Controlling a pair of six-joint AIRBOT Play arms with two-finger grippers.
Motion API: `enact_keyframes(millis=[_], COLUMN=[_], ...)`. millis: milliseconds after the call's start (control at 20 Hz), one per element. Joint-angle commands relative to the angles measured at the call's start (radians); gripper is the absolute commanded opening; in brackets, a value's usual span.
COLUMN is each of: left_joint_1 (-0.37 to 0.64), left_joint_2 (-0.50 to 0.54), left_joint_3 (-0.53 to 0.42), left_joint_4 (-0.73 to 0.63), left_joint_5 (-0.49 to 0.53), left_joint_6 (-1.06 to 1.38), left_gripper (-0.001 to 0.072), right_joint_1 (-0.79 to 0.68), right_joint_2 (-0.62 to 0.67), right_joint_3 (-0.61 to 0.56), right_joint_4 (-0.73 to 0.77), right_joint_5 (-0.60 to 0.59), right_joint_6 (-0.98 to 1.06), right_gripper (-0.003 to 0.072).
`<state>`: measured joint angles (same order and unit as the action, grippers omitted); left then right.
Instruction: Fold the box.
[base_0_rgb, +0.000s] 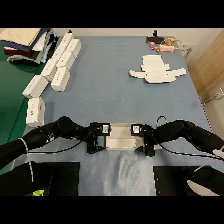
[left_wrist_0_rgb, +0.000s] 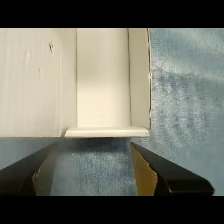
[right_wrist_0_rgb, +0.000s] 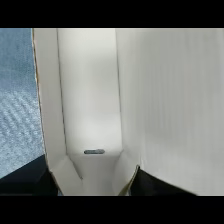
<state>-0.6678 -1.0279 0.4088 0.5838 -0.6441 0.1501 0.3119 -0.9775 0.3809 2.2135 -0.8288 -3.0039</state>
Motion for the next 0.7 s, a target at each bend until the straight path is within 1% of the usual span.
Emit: enact_keyframes(millis=[0, 300, 650], left_joint_1=[0.000, 0.000, -0.001], left_joint_2=[-0.013, -0.013, -0.013], left_joint_3=[0.002, 0.002, 0.002], left_joint_4=[-0.034, -0.020, -0.077], left_joint_5=[0.005, -0.046, -0.006], left_joint_6=[0.078, 0.078, 0.065], left_gripper=[0.0693, 0.0693, 0.0692], right_joint_1=[0.000, 0.000, 0.000], right_joint_2=[-0.001, -0.001, -0.001], right_joint_3=[0.000, 0.000, 0.000], right_joint_4=[0.000, 0.000, 0.000], right_joint_5=[0.000, 0.000, 0.000], right_joint_6=[0.000, 0.000, 0.000], right_gripper=[0.0498, 0.0497, 0.0497])
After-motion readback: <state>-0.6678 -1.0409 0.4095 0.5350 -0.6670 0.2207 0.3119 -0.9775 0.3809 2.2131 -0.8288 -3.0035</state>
